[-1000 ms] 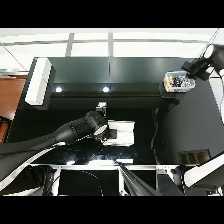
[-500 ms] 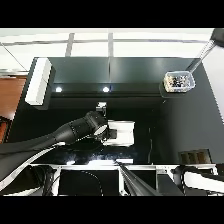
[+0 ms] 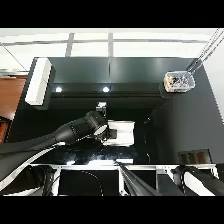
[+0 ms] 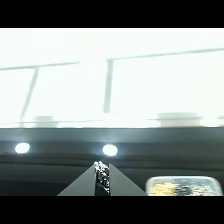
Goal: Fold the box and place the chain.
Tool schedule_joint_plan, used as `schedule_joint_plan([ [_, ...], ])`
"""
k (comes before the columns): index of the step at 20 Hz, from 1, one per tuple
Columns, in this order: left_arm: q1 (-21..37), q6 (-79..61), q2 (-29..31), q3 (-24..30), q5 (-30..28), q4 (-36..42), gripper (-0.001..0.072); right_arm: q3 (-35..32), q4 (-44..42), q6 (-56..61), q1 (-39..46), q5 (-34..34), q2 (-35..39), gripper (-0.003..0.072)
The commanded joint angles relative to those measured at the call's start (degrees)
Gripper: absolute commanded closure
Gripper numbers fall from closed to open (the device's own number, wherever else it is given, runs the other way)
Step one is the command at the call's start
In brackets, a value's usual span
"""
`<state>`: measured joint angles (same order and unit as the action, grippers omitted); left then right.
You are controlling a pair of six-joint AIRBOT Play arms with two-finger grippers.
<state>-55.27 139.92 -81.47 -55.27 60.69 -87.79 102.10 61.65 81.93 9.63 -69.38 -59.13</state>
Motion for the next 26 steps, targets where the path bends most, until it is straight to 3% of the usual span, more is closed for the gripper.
schedule_joint_plan([
  [1,0.00,-0.02,0.00,0.00,0.02,0.00,0.0683,-3.87,-4.02,-3.72,-3.10,-4.55,7.08,0.0681],
  [6,0.00,-0.02,0.00,0.00,0.02,0.00,0.0683,-21.03,-7.02,-9.46,-7.96,-13.99,17.99,0.0681],
  [12,0.00,-0.02,0.00,0.00,-0.02,-0.02,0.0683,-41.57,-23.87,-11.41,-10.75,-19.04,20.52,0.0681],
  [16,0.00,-0.02,0.00,0.00,-0.02,-0.02,0.0683,-56.83,-27.82,-11.72,-17.81,-9.79,20.37,0.0681],
  [19,0.00,-0.02,0.00,0.00,0.00,-0.02,0.0683,-64.57,-28.89,-11.69,-24.63,-0.52,19.26,0.0680],
  [26,0.00,-0.02,0.00,0.00,0.00,-0.02,0.0683,-67.49,-30.14,-10.56,-37.05,12.85,12.11,0.0679],
])
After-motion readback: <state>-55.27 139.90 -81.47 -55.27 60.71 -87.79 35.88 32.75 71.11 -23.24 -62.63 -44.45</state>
